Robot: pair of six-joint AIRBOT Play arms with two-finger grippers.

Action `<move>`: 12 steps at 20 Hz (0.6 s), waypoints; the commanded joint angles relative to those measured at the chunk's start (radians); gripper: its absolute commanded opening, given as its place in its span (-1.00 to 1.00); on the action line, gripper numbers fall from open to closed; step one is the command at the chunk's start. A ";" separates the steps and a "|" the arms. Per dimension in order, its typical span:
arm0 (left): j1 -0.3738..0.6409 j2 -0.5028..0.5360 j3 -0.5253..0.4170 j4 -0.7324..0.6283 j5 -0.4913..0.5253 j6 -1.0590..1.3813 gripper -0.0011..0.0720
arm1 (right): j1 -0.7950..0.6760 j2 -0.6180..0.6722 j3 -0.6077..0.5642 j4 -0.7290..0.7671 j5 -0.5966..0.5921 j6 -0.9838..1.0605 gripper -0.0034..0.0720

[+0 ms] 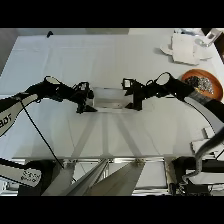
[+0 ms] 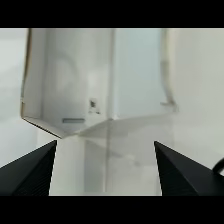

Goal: Fold the box and place the chain.

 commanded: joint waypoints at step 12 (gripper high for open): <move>0.000 0.000 0.001 -0.001 0.001 0.000 -0.55 | 0.101 0.223 0.000 -0.055 -0.074 0.482 -0.89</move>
